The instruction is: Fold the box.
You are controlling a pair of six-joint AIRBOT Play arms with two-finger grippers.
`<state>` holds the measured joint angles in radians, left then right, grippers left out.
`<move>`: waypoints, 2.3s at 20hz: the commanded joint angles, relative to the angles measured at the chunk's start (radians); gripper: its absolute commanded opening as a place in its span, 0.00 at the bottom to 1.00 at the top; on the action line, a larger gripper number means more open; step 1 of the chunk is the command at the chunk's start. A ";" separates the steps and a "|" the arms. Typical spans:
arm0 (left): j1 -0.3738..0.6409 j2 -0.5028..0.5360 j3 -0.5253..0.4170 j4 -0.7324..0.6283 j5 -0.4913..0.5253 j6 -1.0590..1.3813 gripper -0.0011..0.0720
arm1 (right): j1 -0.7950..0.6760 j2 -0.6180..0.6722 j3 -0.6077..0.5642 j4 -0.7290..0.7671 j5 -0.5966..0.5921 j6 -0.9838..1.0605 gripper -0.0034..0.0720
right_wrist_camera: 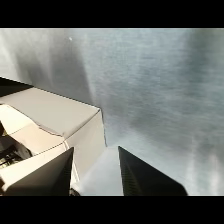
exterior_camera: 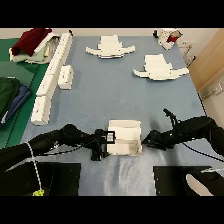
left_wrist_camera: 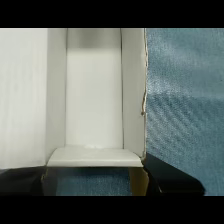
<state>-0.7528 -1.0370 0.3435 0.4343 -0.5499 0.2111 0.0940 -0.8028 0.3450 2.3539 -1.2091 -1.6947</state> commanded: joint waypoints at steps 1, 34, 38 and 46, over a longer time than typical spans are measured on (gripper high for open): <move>0.000 0.000 0.000 0.000 0.000 0.000 0.73 | 0.008 0.006 0.021 0.029 -0.011 -0.002 0.65; 0.000 0.000 0.000 0.000 0.000 0.000 0.73 | 0.918 -0.371 0.419 -0.826 0.030 1.226 0.39; 0.000 0.000 0.000 0.000 0.000 0.000 0.73 | 0.918 -0.392 0.419 -0.840 0.030 1.226 0.05; 0.000 0.000 0.000 0.000 0.000 0.000 0.73 | 0.918 -0.392 0.473 -0.832 -0.068 1.203 0.62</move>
<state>-0.7528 -1.0370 0.3435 0.4335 -0.5499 0.2096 1.0130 -1.1965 0.7872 1.5230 -1.2011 -0.4736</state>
